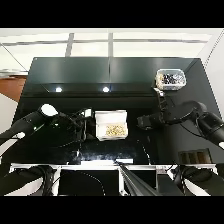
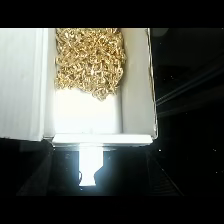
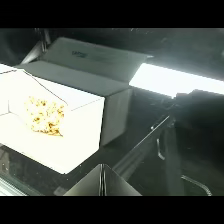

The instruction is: Fold the box and place the chain.

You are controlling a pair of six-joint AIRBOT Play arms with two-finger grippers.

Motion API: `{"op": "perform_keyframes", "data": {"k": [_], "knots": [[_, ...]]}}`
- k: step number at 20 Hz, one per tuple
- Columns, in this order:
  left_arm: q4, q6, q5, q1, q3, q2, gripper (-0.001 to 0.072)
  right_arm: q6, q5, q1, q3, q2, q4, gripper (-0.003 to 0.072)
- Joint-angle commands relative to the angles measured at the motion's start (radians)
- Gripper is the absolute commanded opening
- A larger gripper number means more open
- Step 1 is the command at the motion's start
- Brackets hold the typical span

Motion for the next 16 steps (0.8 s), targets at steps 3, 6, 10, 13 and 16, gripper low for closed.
{"op": "perform_keyframes", "data": {"k": [3,6,10,13,16], "knots": [[-0.012,-0.005,0.027,-0.008,0.000,-0.006,0.0703,0.086,0.069,0.036,-0.011,-0.033,0.007,0.0020],[-0.014,-0.020,0.042,-0.043,0.000,-0.017,0.0703,0.109,0.087,0.036,-0.011,-0.046,0.001,0.0020],[-0.014,-0.053,0.085,-0.061,0.000,-0.019,0.0703,0.109,0.086,0.036,-0.011,-0.058,0.001,0.0020],[-0.017,-0.054,0.084,-0.064,0.000,-0.019,0.0703,0.109,0.085,0.036,-0.011,-0.063,0.000,0.0020],[-0.022,-0.053,0.085,-0.074,0.000,-0.019,0.0703,0.109,0.085,0.036,-0.011,-0.066,0.000,0.0020]]}}
